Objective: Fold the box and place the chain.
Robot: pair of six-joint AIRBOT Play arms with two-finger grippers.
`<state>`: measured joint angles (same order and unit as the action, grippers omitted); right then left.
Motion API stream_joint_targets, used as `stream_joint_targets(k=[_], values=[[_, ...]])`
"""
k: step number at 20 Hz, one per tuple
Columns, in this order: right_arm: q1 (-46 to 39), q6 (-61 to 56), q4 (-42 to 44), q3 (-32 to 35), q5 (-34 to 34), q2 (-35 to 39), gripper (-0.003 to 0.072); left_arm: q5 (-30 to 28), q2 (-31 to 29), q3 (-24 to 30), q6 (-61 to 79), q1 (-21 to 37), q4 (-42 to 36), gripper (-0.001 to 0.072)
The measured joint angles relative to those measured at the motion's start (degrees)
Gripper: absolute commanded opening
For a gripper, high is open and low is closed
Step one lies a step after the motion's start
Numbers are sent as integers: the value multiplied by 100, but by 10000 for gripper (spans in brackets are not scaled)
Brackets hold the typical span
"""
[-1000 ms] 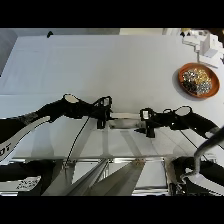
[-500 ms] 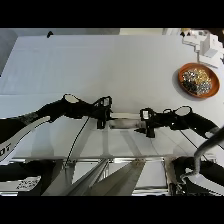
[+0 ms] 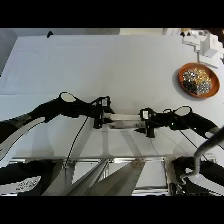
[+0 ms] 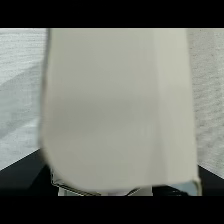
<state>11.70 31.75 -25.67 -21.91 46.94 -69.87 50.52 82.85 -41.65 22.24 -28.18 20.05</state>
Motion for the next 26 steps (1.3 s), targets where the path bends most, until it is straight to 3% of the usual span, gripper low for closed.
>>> stream_joint_targets(k=[1, 2, 5, 6, 8, 13, 18, 22, 26], values=[[0, 0, 2, 0, 2, 0, 295, -2, -131, 0, -254, 59, 240, 607], [0, 2, 0, 0, 4, 0, 295, 2, -262, 0, -520, 114, 516, 639], [0, 2, 0, 0, 9, 0, 295, 61, -820, 0, -1384, 275, 1228, 618], [0, 4, 0, 0, 9, 0, 295, 98, -1062, 0, -1637, 310, 1434, 513], [0, 4, 0, 0, 11, 0, 295, 219, -1578, 0, -2039, 343, 1742, 2], [0, 4, 0, 0, 17, 0, 295, 960, -2540, 7, -2496, 94, 2057, 3], [0, 7, 0, 0, 22, 0, 295, 925, -2424, 48, -2636, -807, 2055, 3], [0, 4, 0, 0, 22, 0, 295, -256, -1757, 57, -2671, -1532, 1591, 5], [0, 7, 0, 0, 22, 0, 295, -2074, -1097, 57, -2474, -1781, -15, 4]])
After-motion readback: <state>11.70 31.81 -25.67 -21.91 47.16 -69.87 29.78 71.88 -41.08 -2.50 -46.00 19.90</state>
